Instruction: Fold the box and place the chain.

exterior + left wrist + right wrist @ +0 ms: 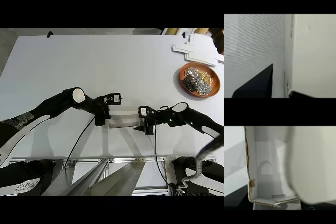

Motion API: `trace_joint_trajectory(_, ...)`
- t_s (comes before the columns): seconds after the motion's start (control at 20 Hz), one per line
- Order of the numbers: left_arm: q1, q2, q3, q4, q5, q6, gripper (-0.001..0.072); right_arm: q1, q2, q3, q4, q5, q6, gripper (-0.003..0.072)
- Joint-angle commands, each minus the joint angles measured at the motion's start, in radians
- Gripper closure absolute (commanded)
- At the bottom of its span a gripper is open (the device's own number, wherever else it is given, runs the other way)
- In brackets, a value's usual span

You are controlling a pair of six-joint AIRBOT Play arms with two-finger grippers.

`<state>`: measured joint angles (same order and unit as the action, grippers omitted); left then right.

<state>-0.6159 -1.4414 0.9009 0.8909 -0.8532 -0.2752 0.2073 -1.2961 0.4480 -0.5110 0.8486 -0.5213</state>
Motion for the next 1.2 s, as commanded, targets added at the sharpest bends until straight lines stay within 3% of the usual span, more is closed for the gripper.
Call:
trace_joint_trajectory(0.0,0.007,0.040,0.001,0.056,-0.027,-0.038,0.0497,0.000,0.000,0.000,-0.013,-0.008,0.000,0.0322)
trace_joint_trajectory(0.1,0.021,0.089,0.001,0.111,-0.059,-0.092,0.0497,0.000,0.000,0.000,-0.013,-0.011,0.000,0.0365)
trace_joint_trajectory(0.5,0.053,0.293,0.001,0.161,-0.307,-0.232,0.0510,0.000,0.000,0.000,-0.012,-0.006,0.000,0.0342)
trace_joint_trajectory(0.55,0.053,0.304,0.001,0.153,-0.341,-0.242,0.0541,0.000,0.000,0.000,-0.012,-0.002,0.000,0.0342)
trace_joint_trajectory(0.6,0.053,0.305,0.001,0.134,-0.365,-0.260,0.0676,0.000,0.000,0.000,-0.012,-0.001,0.000,0.0342)
trace_joint_trajectory(0.7,0.046,0.301,0.000,0.058,-0.374,-0.269,0.0707,0.000,0.000,0.000,-0.012,-0.001,0.000,0.0342)
trace_joint_trajectory(0.8,-0.001,0.293,0.000,0.037,-0.290,-0.268,0.0706,0.000,0.000,0.000,-0.012,-0.001,0.000,0.0342)
trace_joint_trajectory(1.0,-0.137,0.198,0.001,0.003,0.023,-0.241,0.0705,0.000,0.000,0.000,-0.012,0.000,0.000,0.0342)
trace_joint_trajectory(1.15,-0.143,0.103,0.001,-0.068,0.166,-0.241,0.0705,0.000,0.000,0.000,-0.012,0.000,0.000,0.0342)
